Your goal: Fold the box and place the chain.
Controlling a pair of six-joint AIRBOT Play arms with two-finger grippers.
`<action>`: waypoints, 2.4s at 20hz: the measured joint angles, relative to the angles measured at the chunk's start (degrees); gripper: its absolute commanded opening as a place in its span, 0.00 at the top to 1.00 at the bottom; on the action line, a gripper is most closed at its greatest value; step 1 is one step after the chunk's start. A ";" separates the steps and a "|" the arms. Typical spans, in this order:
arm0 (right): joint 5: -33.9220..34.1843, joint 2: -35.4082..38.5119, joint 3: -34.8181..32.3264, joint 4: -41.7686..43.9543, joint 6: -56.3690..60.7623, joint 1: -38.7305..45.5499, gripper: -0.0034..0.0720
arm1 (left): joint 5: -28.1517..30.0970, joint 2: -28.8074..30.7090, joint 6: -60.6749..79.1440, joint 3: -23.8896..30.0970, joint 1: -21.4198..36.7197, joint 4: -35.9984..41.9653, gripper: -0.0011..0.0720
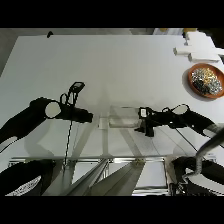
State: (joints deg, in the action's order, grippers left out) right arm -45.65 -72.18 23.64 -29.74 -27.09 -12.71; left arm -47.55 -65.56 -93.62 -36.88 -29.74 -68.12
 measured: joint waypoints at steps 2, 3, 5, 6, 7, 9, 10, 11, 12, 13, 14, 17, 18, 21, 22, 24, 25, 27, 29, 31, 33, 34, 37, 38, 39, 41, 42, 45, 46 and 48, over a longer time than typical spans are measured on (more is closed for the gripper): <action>0.00 0.00 0.00 0.00 0.00 0.00 0.52 | 1.03 -3.15 -0.46 0.28 -0.63 3.21 0.97; 0.00 0.00 0.00 0.00 0.00 0.00 0.52 | 1.46 -4.39 0.33 0.35 -1.11 5.42 0.97; 0.00 0.00 0.00 0.00 0.00 0.00 0.52 | 2.43 -6.10 2.40 0.44 -2.01 9.88 0.97; 0.00 0.00 0.00 0.00 0.00 0.00 0.52 | 2.86 -6.56 3.32 0.44 -2.34 11.78 0.97; 0.00 0.00 0.00 0.00 0.00 0.00 0.52 | 3.10 -6.88 4.13 0.44 -2.60 13.42 0.97; 0.00 0.00 0.00 0.00 0.00 0.00 0.52 | 3.56 -7.02 5.11 0.37 -3.13 15.82 0.97; 0.00 0.00 0.00 0.00 0.00 0.00 0.52 | 3.65 -6.82 5.51 0.33 -3.41 16.61 0.97; 0.00 0.00 0.00 0.00 0.00 0.00 0.52 | 3.82 -6.40 6.08 0.28 -3.80 17.49 0.97; 0.00 0.00 0.00 0.00 0.00 0.00 0.52 | 3.82 -5.99 6.45 0.26 -4.17 18.12 0.96; 0.00 0.00 0.00 0.00 0.00 0.00 0.52 | 3.82 -5.51 6.78 0.24 -4.55 18.64 0.88; 0.00 0.00 0.00 0.00 0.00 0.00 0.52 | 3.93 -5.07 7.06 0.17 -4.87 19.10 0.83; 0.00 0.00 0.00 0.02 0.00 0.00 0.52 | 3.98 -4.07 7.93 -0.72 -6.10 20.15 0.83; 0.00 0.00 0.00 0.00 0.00 0.00 0.52 | 4.00 -3.89 8.02 -1.27 -6.45 20.35 0.83; 0.00 0.00 0.00 0.00 0.00 0.00 0.52 | 4.00 -3.61 8.37 -2.82 -7.10 20.68 0.78; 0.00 0.00 0.00 0.02 0.00 0.00 0.52 | 3.93 -3.58 8.37 -3.10 -7.23 20.76 0.76; 0.00 0.00 0.00 0.00 0.00 0.00 0.52 | 3.58 -3.58 8.41 -3.45 -7.48 20.85 0.76; 0.00 0.00 0.00 0.02 0.00 0.00 0.52 | 3.43 -3.58 8.44 -3.56 -7.63 20.83 0.76; 0.00 0.00 0.00 0.00 0.00 0.00 0.52 | 3.34 -3.61 8.52 -3.74 -8.07 20.81 0.75; 0.00 0.00 0.00 0.00 0.00 0.00 0.52 | 3.41 -3.87 8.55 -3.85 -8.48 20.74 0.72; 0.00 0.00 0.00 0.00 0.00 0.00 0.52 | 3.58 -4.28 8.55 -3.91 -9.05 20.52 0.57; 0.00 0.00 0.00 0.00 0.00 0.00 0.52 | 3.56 -4.76 8.22 -4.37 -9.73 19.45 0.53; 0.00 0.00 0.00 0.00 0.02 0.00 0.52 | 3.52 -5.03 7.45 -4.85 -10.08 18.45 0.52; 0.00 0.00 0.00 0.00 0.00 0.00 0.52 | 2.89 -5.84 3.45 -6.97 -11.04 14.67 0.52; -0.02 0.00 0.00 0.00 0.00 0.00 0.52 | 2.58 -6.19 2.01 -7.87 -11.41 13.20 0.52; 0.00 0.00 0.00 0.00 0.00 0.00 0.52 | 2.10 -6.64 0.66 -8.76 -11.80 11.89 0.52; 0.00 0.00 0.00 0.00 0.00 0.00 0.52 | 0.81 -7.98 -2.23 -10.84 -12.81 9.20 0.52; 0.00 0.00 0.00 0.00 0.02 0.00 0.52 | 0.04 -8.72 -3.52 -11.87 -13.33 7.98 0.52; 0.00 0.00 0.00 0.00 0.00 0.00 0.52 | -1.77 -10.91 -7.80 -14.67 -14.99 4.46 0.52; 0.00 0.00 0.00 0.00 0.00 0.00 0.52 | -2.47 -11.52 -9.35 -15.56 -15.50 3.21 0.52; 0.00 0.00 0.00 0.00 0.00 0.00 0.52 | -4.20 -12.72 -12.52 -17.25 -16.37 0.85 0.52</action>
State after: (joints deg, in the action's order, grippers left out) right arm -45.65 -72.18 23.64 -29.74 -27.09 -12.71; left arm -51.75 -78.28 -106.15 -54.13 -46.11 -67.26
